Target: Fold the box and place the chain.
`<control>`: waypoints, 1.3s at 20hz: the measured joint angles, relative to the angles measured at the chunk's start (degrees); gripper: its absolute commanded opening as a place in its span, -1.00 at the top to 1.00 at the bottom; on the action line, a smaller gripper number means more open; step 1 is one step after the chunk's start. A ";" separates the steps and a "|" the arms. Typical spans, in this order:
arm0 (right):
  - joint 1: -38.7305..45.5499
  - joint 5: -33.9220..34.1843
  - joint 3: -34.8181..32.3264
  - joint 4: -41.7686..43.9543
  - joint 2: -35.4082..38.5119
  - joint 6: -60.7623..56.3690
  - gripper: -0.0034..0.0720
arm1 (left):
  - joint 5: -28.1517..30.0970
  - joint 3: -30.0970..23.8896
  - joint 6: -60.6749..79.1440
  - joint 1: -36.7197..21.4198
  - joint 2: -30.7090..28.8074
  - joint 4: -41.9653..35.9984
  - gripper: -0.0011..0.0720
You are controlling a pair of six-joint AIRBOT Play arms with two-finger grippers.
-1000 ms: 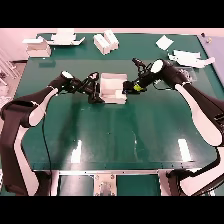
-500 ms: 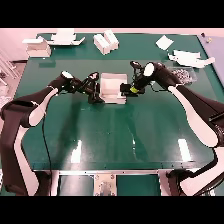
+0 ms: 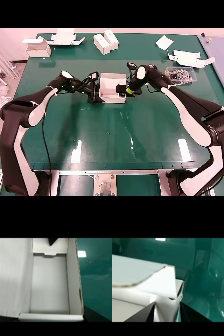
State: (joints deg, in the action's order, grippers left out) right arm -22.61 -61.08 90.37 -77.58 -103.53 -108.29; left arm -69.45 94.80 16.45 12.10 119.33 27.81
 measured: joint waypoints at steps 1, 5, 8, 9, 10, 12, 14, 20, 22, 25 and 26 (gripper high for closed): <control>-0.13 -0.35 0.63 -0.50 -0.39 -0.70 -0.03 | 0.07 0.02 -0.02 0.02 0.00 -0.04 -0.51; -0.44 -2.25 2.80 -2.78 -1.92 -2.69 -0.02 | -0.26 0.00 -0.02 0.09 0.00 -0.07 -0.51; -0.46 -3.43 3.45 -4.42 -2.47 -3.82 0.12 | -0.33 0.00 0.07 0.11 0.00 -0.07 -0.51; -0.48 -3.80 3.54 -5.01 -2.58 -4.17 0.12 | -0.33 0.00 0.07 0.13 0.00 -0.07 -0.51; -0.48 -4.09 3.63 -5.46 -2.67 -4.50 0.12 | -0.33 0.00 0.07 0.13 0.00 -0.07 -0.51; -0.50 -4.55 3.72 -6.27 -2.91 -4.83 0.12 | -0.33 0.00 0.11 0.11 0.00 -0.07 -0.51; -0.48 -5.11 3.80 -6.69 -3.28 -5.03 0.13 | -0.31 0.00 0.11 0.11 0.00 -0.04 -0.51; -0.70 -6.32 5.11 -6.95 -4.07 -5.22 0.42 | -0.20 0.00 0.09 0.11 0.00 -0.02 -0.51; -0.76 -6.47 5.81 -7.08 -4.13 -5.27 0.60 | -0.11 0.00 0.02 0.09 0.00 -0.11 -0.51; -0.85 -6.56 6.43 -7.26 -4.33 -5.55 0.74 | -0.13 0.02 -0.09 0.04 0.00 -0.33 -0.51; -0.92 -6.60 6.54 -7.30 -4.42 -5.51 0.62 | -0.13 0.02 -0.07 0.04 -0.07 -0.28 -0.51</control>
